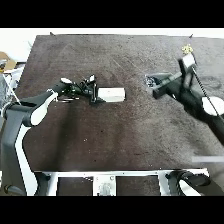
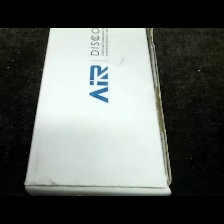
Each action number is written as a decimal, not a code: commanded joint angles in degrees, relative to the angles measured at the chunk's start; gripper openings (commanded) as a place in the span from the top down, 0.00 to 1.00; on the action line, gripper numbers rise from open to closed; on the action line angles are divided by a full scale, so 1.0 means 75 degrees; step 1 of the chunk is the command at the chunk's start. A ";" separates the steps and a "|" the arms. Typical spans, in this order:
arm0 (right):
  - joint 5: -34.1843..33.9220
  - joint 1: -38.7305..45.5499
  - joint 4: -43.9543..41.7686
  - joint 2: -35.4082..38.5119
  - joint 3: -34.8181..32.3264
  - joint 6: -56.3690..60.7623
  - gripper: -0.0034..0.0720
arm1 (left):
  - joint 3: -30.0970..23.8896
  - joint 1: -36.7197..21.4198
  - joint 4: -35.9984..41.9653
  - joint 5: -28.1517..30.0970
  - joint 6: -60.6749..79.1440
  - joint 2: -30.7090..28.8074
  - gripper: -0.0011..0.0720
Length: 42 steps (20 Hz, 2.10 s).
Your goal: Fold the box and place the chain.
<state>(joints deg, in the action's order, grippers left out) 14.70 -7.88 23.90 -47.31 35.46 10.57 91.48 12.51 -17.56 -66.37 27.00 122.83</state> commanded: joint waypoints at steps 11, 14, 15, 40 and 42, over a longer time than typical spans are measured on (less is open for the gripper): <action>-0.2591 0.0035 -0.0192 0.3736 -0.4269 0.0169 0.95 | 0.0009 -0.0198 0.0892 0.0044 -0.0475 -0.0673 0.97; -0.2771 0.0035 -0.0189 0.3736 -0.4269 0.0169 0.95 | 0.0006 -0.0632 0.0898 0.0664 -0.1381 -0.1883 0.97; -0.2766 0.0035 -0.0189 0.3736 -0.4269 0.0169 0.95 | 0.0006 -0.0886 0.0807 0.0979 -0.1781 -0.2352 0.97; -0.1915 0.0029 -0.0513 0.3730 -0.4529 0.0178 0.95 | 0.0548 -0.5062 -0.2777 0.5152 -0.8510 -0.0944 0.97; -0.1792 0.0026 -0.0510 0.3730 -0.4529 0.0178 0.95 | 0.0562 -0.5062 -0.2801 0.5187 -0.8218 -0.0938 0.97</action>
<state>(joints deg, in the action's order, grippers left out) -0.91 -7.62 20.88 -19.33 1.72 11.86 94.83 -25.39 -38.20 -27.99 -36.60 114.24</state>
